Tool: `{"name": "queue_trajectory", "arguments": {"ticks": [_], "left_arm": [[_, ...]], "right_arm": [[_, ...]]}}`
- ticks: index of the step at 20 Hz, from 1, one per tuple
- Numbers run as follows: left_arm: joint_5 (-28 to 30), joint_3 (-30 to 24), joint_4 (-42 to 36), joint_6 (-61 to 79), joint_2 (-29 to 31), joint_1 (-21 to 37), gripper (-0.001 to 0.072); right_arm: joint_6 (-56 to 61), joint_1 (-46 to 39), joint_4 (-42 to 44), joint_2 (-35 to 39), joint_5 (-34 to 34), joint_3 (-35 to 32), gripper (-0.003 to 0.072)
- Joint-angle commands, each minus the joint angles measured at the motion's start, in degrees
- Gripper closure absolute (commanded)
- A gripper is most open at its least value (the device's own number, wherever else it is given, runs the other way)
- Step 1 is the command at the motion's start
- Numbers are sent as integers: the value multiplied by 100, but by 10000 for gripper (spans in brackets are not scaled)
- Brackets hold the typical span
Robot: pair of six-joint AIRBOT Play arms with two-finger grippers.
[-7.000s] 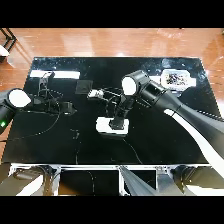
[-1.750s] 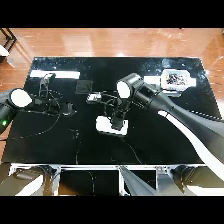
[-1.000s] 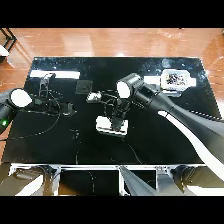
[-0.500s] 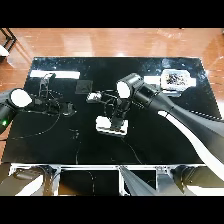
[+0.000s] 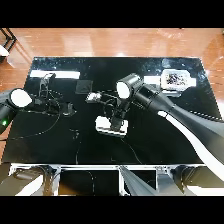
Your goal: Fold the box and place the chain.
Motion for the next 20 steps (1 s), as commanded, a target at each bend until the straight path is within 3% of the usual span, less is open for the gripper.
{"name": "queue_trajectory", "arguments": {"ticks": [1,5,6,20], "left_arm": [[-24,-2,2,2,0,4,84],[-26,-2,2,2,0,4,84],[-28,-2,2,2,0,4,84],[-26,-2,2,2,0,4,84]], "right_arm": [[2,66,-2,-4,0,0,455],[4,74,-17,-11,0,0,453],[31,79,-15,-11,0,0,416],[68,79,-15,-11,-28,0,416]]}}
